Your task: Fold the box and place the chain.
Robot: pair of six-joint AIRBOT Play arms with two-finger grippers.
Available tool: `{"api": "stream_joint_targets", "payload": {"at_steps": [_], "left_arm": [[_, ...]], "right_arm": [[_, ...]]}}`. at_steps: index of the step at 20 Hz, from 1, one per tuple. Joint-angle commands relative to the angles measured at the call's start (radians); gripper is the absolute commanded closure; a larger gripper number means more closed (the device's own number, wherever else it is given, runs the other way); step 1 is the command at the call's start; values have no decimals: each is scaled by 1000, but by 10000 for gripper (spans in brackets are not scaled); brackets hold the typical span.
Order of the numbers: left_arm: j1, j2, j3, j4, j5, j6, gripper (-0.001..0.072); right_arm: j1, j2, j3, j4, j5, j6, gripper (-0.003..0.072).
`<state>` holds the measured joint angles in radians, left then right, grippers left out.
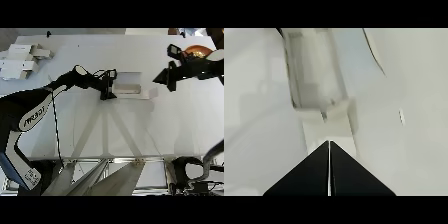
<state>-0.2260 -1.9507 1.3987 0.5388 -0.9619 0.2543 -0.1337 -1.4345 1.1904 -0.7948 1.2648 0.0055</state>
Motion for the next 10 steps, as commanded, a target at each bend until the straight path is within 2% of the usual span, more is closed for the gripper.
{"api": "stream_joint_targets", "payload": {"at_steps": [1,5,8,10], "left_arm": [[0,1,0,0,0,0,429],[0,1,0,0,0,0,429],[0,1,0,0,0,0,429],[0,1,0,0,0,0,429]], "right_arm": [[-76,2,0,-183,-79,320,668],[-92,-76,-2,-291,-57,675,669],[-92,-152,-3,-290,-35,872,670],[-78,-174,-15,-258,-35,907,670]]}}
